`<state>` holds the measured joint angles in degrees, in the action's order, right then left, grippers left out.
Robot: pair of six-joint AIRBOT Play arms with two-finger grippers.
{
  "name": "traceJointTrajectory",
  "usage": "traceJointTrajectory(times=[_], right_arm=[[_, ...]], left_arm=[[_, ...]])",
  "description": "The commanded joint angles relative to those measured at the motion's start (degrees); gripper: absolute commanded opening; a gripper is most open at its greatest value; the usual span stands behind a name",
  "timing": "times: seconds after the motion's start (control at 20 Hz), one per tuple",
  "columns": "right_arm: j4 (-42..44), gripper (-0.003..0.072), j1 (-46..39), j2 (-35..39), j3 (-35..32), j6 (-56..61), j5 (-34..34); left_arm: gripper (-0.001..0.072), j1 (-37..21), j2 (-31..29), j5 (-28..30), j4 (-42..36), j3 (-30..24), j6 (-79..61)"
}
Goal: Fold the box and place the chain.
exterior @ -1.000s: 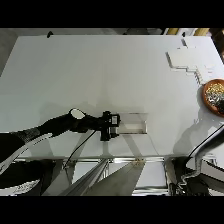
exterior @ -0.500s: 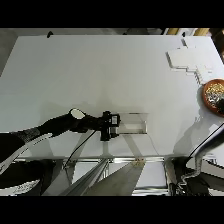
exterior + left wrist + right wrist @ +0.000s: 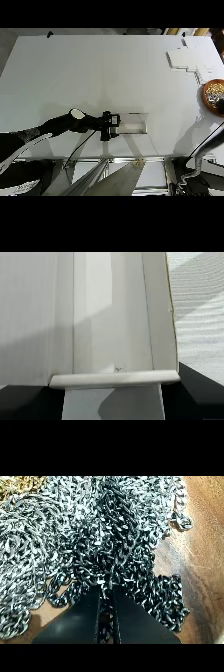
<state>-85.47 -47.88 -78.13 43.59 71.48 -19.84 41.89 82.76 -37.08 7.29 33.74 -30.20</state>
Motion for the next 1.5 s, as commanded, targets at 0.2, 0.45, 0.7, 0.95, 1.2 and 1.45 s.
traceJointTrajectory(times=[0.2, 0.45, 0.7, 0.95, 1.2, 1.45], right_arm=[[3.61, 0.0017, 0.94, 12.09, 0.26, 0.02, -7.89], [8.09, 0.0017, 10.88, 20.17, 0.26, -0.24, -21.00], [9.03, 0.0017, 23.21, 30.97, 0.26, -1.27, -32.46], [17.68, 0.0017, 32.63, 41.88, 0.26, -1.31, -44.06], [22.69, 0.0018, 43.78, 49.05, 0.26, -1.42, -54.18], [26.49, 0.0018, 52.48, 51.89, 0.26, -1.66, -56.78]], left_arm=[[0.0204, 0.00, -0.04, 0.02, 0.02, 0.02, -0.02], [0.0204, 0.00, -0.04, 0.00, 0.02, 0.02, -0.02], [0.0204, 0.00, -0.04, 0.00, 0.02, 0.02, -0.02], [0.0204, 0.00, -0.04, 0.00, 0.02, 0.02, -0.02], [0.0204, 0.00, -0.04, 0.02, 0.02, 0.02, -0.02], [0.0204, 0.00, -0.04, 0.00, 0.02, 0.02, -0.02]])
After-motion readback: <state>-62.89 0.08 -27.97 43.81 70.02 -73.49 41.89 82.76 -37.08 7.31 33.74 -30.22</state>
